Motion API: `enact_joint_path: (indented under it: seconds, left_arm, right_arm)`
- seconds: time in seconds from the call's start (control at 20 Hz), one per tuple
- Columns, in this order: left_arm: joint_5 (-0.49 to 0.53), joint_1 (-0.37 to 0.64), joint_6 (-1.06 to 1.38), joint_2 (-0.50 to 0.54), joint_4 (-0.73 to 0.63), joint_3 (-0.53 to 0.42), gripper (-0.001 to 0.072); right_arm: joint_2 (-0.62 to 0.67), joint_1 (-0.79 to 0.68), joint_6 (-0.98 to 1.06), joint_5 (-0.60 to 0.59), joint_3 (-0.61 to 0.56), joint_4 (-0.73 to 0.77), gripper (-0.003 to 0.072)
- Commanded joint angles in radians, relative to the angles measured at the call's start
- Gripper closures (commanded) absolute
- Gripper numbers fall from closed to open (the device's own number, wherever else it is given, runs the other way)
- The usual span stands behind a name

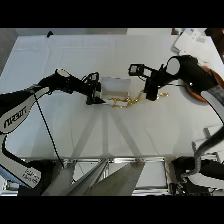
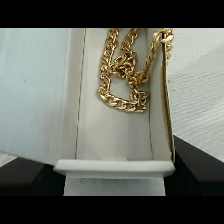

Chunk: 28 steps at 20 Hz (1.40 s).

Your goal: Fold the box and place the chain.

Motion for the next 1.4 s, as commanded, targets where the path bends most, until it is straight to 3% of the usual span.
enact_joint_path:
  seconds: [0.0, 0.2, 0.55, 0.9, 1.0, 1.2, 1.35]
  left_arm:
    - [0.000, 0.000, 0.000, 0.000, 0.000, 0.000, 0.0273]
    - [0.000, 0.000, 0.000, 0.000, 0.000, 0.000, 0.0273]
    - [0.000, 0.000, 0.000, 0.000, 0.000, 0.000, 0.0273]
    - [0.000, 0.000, 0.000, 0.000, 0.000, 0.000, 0.0273]
    - [0.000, 0.000, 0.000, 0.000, 0.000, 0.000, 0.0273]
    - [0.000, 0.000, 0.000, 0.000, 0.000, 0.000, 0.0273]
    - [0.000, 0.000, 0.000, 0.000, 0.000, 0.000, 0.0273]
  right_arm:
    - [0.041, 0.077, 0.149, -0.050, 0.002, 0.088, 0.0677]
    - [0.041, 0.173, 0.219, -0.208, 0.003, 0.189, 0.0678]
    - [0.041, 0.271, 0.349, -0.492, 0.046, 0.206, 0.0680]
    - [0.039, 0.283, 0.348, -0.614, 0.046, 0.228, 0.0680]
    - [0.028, 0.282, 0.349, -0.589, 0.046, 0.196, 0.0680]
    - [-0.025, 0.282, 0.362, -0.398, 0.043, 0.083, 0.0678]
    - [-0.064, 0.282, 0.484, -0.361, 0.043, -0.003, 0.0678]
